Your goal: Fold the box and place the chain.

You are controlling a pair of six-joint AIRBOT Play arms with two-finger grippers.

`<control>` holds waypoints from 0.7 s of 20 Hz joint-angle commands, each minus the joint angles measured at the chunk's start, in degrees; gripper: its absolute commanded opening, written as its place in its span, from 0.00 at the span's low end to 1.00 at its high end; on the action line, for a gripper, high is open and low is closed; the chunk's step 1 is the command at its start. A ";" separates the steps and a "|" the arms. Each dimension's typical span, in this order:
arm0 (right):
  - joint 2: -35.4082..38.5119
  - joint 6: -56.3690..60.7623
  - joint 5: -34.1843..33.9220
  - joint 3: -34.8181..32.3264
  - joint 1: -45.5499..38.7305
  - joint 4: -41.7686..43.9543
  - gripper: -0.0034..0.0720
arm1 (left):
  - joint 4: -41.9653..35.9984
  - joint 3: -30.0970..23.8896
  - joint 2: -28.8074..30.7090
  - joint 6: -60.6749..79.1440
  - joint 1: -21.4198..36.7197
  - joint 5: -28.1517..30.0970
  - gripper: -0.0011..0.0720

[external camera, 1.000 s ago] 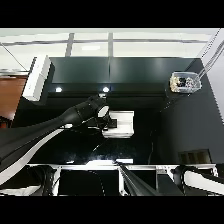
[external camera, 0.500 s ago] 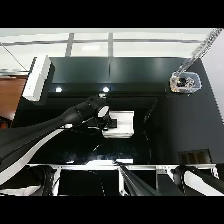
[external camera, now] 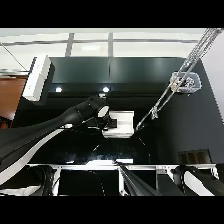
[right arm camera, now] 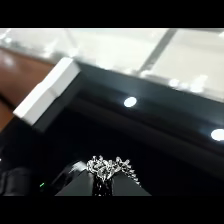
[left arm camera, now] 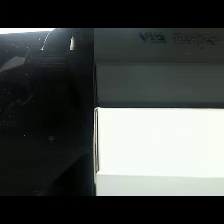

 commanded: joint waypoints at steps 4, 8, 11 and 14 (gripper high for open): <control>0.70 -2.82 6.56 -8.28 8.48 4.66 0.06 | 0.07 0.04 -0.02 0.02 0.04 0.15 0.06; 0.96 -4.74 11.69 -13.27 12.04 4.63 0.06 | 0.09 0.04 -0.02 0.02 0.04 0.20 0.06; 1.07 -4.76 11.30 -19.69 13.84 4.94 0.06 | 0.09 0.04 -0.02 0.02 0.04 0.87 0.06; 1.07 -5.38 11.15 -26.34 14.62 5.05 0.06 | 0.07 0.04 -0.02 0.02 0.04 1.20 0.06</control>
